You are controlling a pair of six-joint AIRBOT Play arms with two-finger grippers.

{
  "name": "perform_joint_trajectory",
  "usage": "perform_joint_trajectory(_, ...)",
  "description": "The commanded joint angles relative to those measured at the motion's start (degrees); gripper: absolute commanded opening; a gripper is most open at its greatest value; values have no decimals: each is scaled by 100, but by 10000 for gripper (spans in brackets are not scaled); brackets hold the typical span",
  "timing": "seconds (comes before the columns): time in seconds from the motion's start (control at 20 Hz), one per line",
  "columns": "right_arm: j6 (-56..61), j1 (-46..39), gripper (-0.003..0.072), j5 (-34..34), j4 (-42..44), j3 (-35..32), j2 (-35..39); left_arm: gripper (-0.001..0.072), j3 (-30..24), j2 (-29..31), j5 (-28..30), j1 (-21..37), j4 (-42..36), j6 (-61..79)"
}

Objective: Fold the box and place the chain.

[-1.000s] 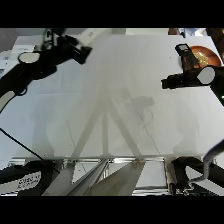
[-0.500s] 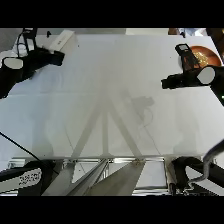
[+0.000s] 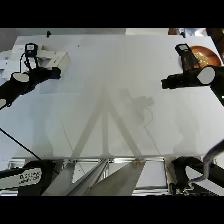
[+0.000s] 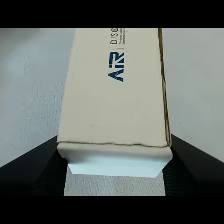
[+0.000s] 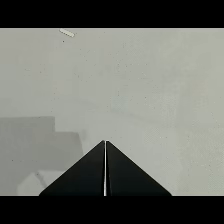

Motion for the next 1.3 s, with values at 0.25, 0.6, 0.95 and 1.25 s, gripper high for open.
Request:
perform_joint_trajectory(0.25, 0, -4, 12, 0, 0, 4, 2, 379, -68, -31, 68, 9, 4, -68)
perform_joint_trajectory(0.6, 0, -4, 12, 0, 0, 4, 4, 379, -68, -219, -186, 11, 52, -46)
perform_joint_trajectory(0.95, 0, -4, 12, 0, 0, 4, 4, 645, -68, -562, -273, 11, 46, -48)
perform_joint_trajectory(1.25, 0, -4, 12, 0, 0, 4, 2, 704, -68, -459, -291, 11, 70, -48)
